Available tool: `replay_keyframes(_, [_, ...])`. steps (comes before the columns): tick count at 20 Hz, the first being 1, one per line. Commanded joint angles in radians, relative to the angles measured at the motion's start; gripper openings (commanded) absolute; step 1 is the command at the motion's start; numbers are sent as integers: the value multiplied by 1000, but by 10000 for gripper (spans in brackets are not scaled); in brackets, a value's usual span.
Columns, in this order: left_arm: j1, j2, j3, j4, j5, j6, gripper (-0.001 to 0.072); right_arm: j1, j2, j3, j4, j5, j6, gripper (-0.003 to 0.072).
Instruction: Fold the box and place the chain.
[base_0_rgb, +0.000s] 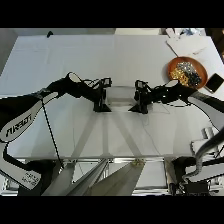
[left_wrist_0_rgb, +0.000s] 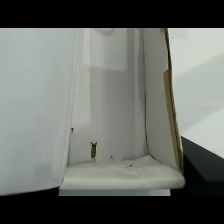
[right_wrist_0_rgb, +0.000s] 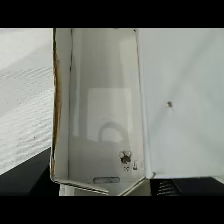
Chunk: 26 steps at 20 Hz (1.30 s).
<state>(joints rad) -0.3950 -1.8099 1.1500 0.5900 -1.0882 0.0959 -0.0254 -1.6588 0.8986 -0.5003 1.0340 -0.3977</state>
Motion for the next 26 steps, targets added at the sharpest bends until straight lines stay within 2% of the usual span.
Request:
replay_keyframes(1, [-7, -9, -1, 18, 14, -11, 431, 0, 0, 0, 0, 0, 0, 412])
replay_keyframes(3, [-7, -9, -1, 18, 10, -11, 258, 0, 0, 0, 0, 0, 0, 412])
replay_keyframes(4, [-8, -9, -1, 18, 5, -11, 212, 0, 0, 0, 0, 0, 0, 412])
replay_keyframes(26, [-8, -9, -1, 17, 0, -11, 207, 0, 0, 0, 6, -1, 0, 414])
